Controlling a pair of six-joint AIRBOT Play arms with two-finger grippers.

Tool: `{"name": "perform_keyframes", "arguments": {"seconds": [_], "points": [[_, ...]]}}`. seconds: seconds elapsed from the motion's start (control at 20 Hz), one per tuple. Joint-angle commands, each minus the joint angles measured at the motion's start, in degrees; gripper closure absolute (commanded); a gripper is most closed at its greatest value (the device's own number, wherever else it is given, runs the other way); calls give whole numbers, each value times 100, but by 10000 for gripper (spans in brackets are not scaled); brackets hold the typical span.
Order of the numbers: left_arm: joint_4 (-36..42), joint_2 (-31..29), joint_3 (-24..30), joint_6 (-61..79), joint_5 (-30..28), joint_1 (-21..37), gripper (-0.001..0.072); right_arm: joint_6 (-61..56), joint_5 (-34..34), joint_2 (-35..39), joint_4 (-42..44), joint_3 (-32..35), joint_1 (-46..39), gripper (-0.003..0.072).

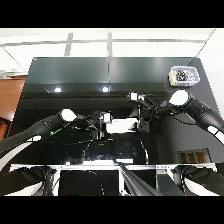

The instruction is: Fold the box and place the chain.

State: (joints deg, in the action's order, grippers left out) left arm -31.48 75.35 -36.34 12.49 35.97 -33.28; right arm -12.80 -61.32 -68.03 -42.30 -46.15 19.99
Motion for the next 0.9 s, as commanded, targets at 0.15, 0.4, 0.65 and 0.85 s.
{"name": "perform_keyframes", "arguments": {"seconds": [0.15,0.4,0.65,0.85], "points": [[-2,4,-2,2,4,-2,246,7,-20,-13,-44,7,13,379],[-2,4,-2,2,4,-2,246,-92,-37,-35,-278,7,13,424],[-2,4,-2,2,2,-2,246,-90,-42,-35,-286,129,13,424],[-2,4,-2,2,2,-2,246,-92,-35,-39,-367,131,13,422]]}}
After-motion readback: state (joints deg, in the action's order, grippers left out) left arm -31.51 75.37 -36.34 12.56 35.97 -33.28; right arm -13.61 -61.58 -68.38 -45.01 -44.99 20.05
